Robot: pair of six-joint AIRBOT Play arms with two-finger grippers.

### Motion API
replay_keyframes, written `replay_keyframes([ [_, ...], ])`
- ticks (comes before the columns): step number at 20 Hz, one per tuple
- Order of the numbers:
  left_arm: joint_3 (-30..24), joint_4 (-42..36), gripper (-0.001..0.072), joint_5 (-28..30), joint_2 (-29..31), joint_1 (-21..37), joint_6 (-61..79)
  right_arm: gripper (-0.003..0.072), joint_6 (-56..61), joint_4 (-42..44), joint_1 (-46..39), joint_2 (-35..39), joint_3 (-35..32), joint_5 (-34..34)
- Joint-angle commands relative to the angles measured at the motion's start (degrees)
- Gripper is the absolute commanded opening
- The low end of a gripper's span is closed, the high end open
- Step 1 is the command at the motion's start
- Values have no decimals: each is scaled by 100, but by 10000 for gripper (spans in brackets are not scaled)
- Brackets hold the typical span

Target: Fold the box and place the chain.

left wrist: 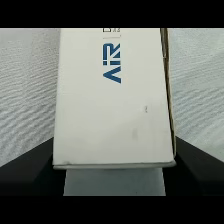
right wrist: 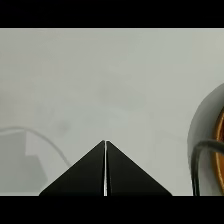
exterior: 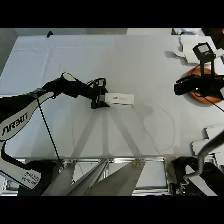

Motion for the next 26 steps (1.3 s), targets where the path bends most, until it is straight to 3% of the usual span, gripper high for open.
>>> replay_keyframes([
  [1, 2, -7, 11, -70, 153, -2, -118, 9, 39, -57, -2, 4, 4, 24],
  [4, 2, 11, 11, 105, 748, 17, -852, 9, 39, -57, -2, 4, 4, 24],
  [9, 2, 1016, 12, 1902, 2208, 232, -2787, 9, 39, -57, -2, 4, 4, 22],
  [12, 2, 1113, 14, 2664, 2951, 721, -3720, 9, 39, -57, -2, 4, 4, 22],
  [15, 2, 1429, 11, 2806, 3311, 1565, -4769, 9, 39, -57, -2, 4, 4, 22],
  [21, -2, 3362, 10, 2422, 2918, 2929, -7097, 9, 39, -57, -2, 4, 4, 22],
  [26, -4, 3327, 10, 2273, 1700, 3123, -7587, 9, 39, -57, -2, 4, 4, 22],
])
